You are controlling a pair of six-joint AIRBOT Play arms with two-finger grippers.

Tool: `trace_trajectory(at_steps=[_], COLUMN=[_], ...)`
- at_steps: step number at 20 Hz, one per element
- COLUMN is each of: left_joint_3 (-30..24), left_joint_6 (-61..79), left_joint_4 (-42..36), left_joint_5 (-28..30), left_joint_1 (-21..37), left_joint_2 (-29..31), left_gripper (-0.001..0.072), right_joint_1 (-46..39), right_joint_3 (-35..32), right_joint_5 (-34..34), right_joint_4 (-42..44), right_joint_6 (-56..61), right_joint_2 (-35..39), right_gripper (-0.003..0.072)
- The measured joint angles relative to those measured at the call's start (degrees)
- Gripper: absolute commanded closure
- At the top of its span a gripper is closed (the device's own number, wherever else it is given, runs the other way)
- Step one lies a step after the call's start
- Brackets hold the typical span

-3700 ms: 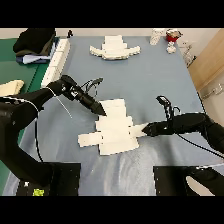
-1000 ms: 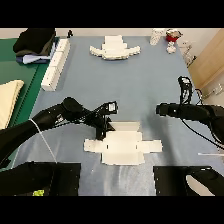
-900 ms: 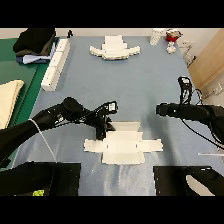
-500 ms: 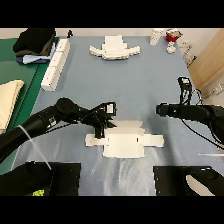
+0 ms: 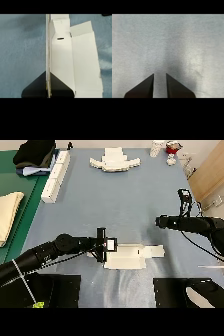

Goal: Fold the box.

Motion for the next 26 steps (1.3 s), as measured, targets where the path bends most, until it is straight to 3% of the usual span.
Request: trace_trajectory(at_steps=[8, 19, 26], left_joint_3=[-1.22, 5.14, 6.88], left_joint_6=[1.31, -3.56, -4.11], left_joint_4=[-1.16, 0.09, -0.02], left_joint_5=[2.36, -14.71, -18.58], left_joint_1=[-1.42, 7.45, 9.18], left_joint_2=[-1.36, -2.86, -8.46], left_gripper=[0.0695, 0.0695, 0.0695], right_joint_1=[0.0, 0.02, 0.2], right_joint_3=[0.0, 0.0, 0.0], right_joint_5=[0.0, -0.02, -0.02], right_joint_4=[0.26, 0.35, 1.09], right_joint_6=[0.0, 0.0, 0.0], right_joint_2=[0.0, 0.0, 0.0], right_gripper=[0.0443, 0.0443, 0.0443])
